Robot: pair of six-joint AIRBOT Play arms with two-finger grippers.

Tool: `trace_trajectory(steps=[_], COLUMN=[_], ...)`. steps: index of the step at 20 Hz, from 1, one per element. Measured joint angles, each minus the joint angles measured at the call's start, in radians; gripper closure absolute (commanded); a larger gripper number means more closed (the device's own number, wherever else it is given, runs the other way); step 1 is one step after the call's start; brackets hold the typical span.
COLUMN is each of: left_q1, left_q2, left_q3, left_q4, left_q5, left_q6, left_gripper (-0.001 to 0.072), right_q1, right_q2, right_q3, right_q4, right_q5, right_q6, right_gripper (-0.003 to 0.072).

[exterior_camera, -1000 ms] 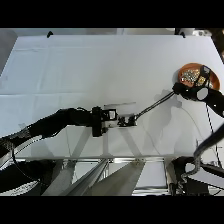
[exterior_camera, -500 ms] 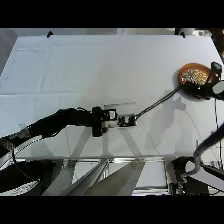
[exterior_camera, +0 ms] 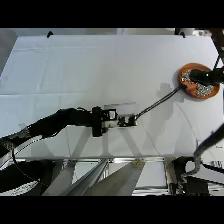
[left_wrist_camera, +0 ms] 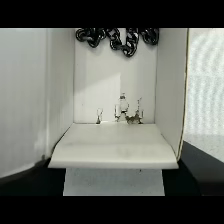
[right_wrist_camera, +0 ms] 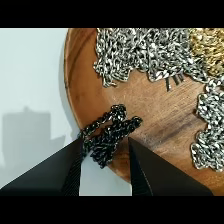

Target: Fold the box and place the chain.

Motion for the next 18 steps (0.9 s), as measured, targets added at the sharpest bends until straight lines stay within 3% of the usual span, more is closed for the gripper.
trace_trajectory(steps=[9, 13, 14, 18], left_q1=[0.0, 0.0, 0.0, 0.0], left_q2=[0.0, 0.0, 0.0, 0.0], left_q3=[0.0, 0.0, 0.0, 0.0], left_q4=[0.0, 0.0, 0.0, 0.0], left_q5=[0.0, 0.0, 0.0, 0.0], left_q6=[0.0, 0.0, 0.0, 0.0], left_gripper=[0.0568, 0.0568, 0.0568, 0.0568], right_q1=[0.0, 0.0, 0.0, 0.0], right_q2=[-0.126, -0.141, -0.143, -0.145], right_q3=[0.051, 0.053, 0.053, 0.055], right_q4=[0.005, 0.008, 0.008, 0.011], right_q5=[0.118, 0.135, 0.136, 0.129], right_q6=[-0.075, -0.08, -0.087, -0.085], right_gripper=[0.0398, 0.0572, 0.0651, 0.0676])
